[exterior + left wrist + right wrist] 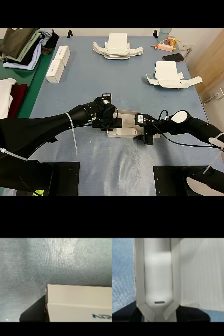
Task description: Fold the box.
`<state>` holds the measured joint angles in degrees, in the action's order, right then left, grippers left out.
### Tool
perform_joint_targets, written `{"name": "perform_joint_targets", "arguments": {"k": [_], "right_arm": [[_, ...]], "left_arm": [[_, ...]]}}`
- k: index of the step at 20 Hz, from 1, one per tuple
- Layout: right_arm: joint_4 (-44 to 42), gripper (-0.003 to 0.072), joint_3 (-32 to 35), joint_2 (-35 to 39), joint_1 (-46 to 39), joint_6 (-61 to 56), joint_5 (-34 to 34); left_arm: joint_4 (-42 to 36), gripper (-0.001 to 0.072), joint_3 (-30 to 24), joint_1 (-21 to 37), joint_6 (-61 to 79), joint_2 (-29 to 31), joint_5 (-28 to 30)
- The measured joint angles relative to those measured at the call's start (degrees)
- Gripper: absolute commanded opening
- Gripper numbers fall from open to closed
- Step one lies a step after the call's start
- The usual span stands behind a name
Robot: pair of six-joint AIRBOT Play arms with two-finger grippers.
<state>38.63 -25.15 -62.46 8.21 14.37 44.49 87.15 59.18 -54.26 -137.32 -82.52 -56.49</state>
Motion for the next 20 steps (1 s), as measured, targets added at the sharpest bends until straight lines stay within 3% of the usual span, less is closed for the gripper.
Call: {"name": "perform_joint_targets", "arguments": {"k": [2, 5, 6, 7, 8, 15, 16, 20], "right_arm": [[0.0, 0.0459, 0.0, 0.0, 0.0, -0.1, 0.0], [0.2, 0.0459, 0.0, 0.0, 0.0, -0.2, 0.0], [0.2, 0.0459, 0.0, 0.0, 0.0, -0.2, 0.0], [0.1, 0.0459, 0.0, 0.0, 0.0, -0.3, 0.0], [0.2, 0.0459, 0.0, 0.0, 0.0, -0.4, 0.0], [0.2, 0.0459, 0.0, 0.0, -0.1, -0.2, 0.0], [0.2, 0.0459, 0.0, 0.0, -0.1, -0.2, 0.0], [0.2, 0.0458, 0.0, 0.0, 0.0, -0.1, 0.0]], "left_arm": [[0.0, 0.0016, 0.0, 0.0, 0.0, 0.0, 0.0], [0.2, 0.0018, 0.0, 0.0, 0.0, 0.0, 0.0], [0.2, 0.0145, 0.0, 0.0, 0.0, 0.0, 0.0], [0.3, 0.0426, 0.0, 0.0, -0.2, 0.0, -0.1], [0.7, 0.0514, 0.0, 0.0, -0.3, 0.0, -0.7], [0.4, 0.0506, 0.0, 0.0, -1.9, 0.0, -0.6], [0.4, 0.0364, 0.0, 0.0, -2.1, 0.0, -0.6], [1.0, 0.0286, 0.0, -0.1, -3.1, 0.0, -0.4]]}}
